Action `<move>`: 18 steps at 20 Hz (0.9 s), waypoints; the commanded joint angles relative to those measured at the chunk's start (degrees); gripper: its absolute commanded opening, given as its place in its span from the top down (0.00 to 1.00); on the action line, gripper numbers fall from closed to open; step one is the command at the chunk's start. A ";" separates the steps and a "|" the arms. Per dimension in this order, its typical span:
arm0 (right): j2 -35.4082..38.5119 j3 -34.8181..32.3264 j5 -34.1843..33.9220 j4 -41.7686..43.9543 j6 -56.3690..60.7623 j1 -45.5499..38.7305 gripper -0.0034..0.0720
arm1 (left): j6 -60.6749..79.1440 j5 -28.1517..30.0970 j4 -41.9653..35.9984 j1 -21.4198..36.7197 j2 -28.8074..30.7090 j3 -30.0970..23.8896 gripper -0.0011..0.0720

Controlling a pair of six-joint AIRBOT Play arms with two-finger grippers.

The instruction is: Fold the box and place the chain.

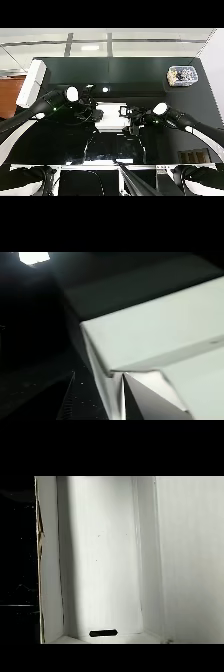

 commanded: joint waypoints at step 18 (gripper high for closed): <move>0.00 0.02 0.02 0.00 0.02 0.02 0.69 | -26.73 -1.81 16.76 -11.43 -4.94 5.64 0.51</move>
